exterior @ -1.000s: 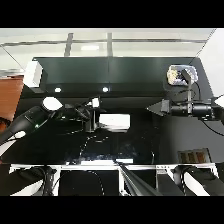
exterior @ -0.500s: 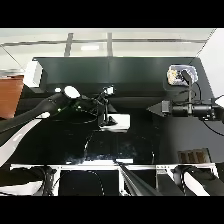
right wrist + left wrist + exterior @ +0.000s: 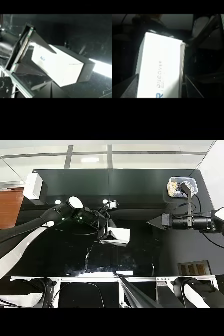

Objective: Fold the box and place the chain.

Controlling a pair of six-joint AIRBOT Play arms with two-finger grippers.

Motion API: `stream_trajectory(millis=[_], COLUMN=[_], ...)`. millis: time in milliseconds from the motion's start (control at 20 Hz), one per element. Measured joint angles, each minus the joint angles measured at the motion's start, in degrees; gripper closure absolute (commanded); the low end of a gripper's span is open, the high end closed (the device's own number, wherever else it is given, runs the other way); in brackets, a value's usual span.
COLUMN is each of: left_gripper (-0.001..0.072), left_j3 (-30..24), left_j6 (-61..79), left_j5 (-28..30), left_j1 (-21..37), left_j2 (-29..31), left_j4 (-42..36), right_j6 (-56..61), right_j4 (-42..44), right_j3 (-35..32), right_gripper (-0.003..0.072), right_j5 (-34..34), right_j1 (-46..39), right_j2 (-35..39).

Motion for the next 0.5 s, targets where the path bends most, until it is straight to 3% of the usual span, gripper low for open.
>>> stream_trajectory(millis=[500], left_gripper=[-0.0005], left_j3=[0.3], left_j6=[7.6], left_j5=[-1.0], left_j1=[-1.1], left_j2=[-0.1], left_j4=[3.9], right_j6=[0.0], right_j4=[-0.2], right_j3=[0.0], right_gripper=[0.0674], right_j5=[0.0], right_j1=[0.0], right_j2=[0.0])
